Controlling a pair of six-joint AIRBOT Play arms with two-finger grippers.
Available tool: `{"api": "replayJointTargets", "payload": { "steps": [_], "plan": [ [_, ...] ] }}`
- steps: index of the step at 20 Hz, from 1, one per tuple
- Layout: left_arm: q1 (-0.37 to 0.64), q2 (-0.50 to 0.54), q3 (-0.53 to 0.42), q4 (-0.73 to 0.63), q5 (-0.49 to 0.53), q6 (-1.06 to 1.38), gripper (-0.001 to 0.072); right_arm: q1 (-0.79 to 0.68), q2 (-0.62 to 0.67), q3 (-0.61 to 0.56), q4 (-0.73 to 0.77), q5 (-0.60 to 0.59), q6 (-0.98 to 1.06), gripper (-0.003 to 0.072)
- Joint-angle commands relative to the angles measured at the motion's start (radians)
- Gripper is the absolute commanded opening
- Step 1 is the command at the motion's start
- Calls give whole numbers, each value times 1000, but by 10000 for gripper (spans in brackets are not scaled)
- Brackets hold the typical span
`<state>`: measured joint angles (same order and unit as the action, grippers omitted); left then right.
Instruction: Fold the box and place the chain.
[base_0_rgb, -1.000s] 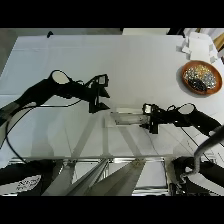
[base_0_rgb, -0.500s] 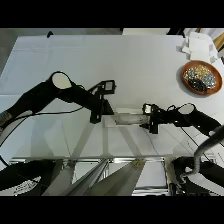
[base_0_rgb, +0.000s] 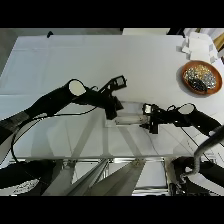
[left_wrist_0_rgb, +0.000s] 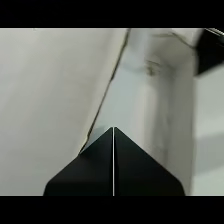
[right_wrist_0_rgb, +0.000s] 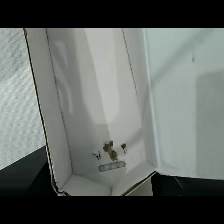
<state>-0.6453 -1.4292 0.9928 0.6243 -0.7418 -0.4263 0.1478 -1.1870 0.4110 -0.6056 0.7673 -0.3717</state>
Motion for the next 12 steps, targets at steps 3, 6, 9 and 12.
{"api": "replayJointTargets", "payload": {
  "steps": [3,6,9,12],
  "plan": [
    [-5,-60,0,-6,181,-129,6,0,1,0,0,0,0,405],
    [-5,-110,0,2,111,-128,6,0,1,0,0,0,0,405],
    [-4,-115,0,10,95,-128,6,0,1,0,0,0,0,405],
    [-2,-61,0,70,89,-128,6,0,1,0,0,0,0,405]
  ]
}}
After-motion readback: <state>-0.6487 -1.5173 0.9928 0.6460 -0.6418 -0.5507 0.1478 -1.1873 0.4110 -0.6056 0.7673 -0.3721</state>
